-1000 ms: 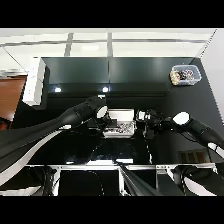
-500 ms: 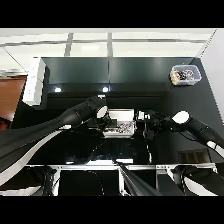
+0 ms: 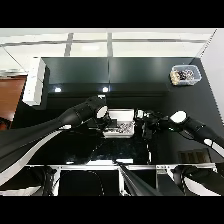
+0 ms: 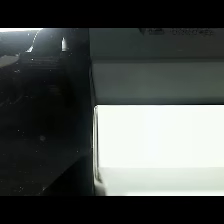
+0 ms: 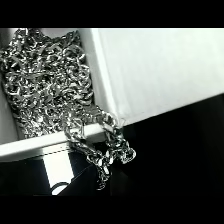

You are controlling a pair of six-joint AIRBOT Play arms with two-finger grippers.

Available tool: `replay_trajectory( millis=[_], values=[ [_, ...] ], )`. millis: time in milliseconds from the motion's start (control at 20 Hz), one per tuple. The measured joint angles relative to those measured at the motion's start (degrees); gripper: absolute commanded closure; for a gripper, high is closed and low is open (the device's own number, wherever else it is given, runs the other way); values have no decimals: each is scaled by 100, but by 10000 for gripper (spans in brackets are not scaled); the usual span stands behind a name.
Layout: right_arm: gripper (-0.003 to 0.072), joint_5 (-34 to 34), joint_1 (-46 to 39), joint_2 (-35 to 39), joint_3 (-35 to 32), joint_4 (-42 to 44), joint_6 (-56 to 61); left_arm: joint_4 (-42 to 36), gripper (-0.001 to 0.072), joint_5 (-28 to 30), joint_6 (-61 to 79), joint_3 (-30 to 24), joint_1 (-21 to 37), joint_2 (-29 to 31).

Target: Fold the box and place the chain.

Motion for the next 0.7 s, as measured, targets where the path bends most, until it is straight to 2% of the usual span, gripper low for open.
replay_trajectory(
  millis=[150,350,450,700],
  values=[
    [669,-48,0,-4,0,-26,306,0,678,0,0,0,0,0],
    [669,-127,-11,205,-4,-424,1449,0,678,0,0,0,0,0],
    [668,-61,-11,511,-4,-656,2177,0,678,-2,0,0,0,0],
    [668,581,-11,1681,-4,-1062,3530,0,679,-2,0,0,0,0]
  ],
)
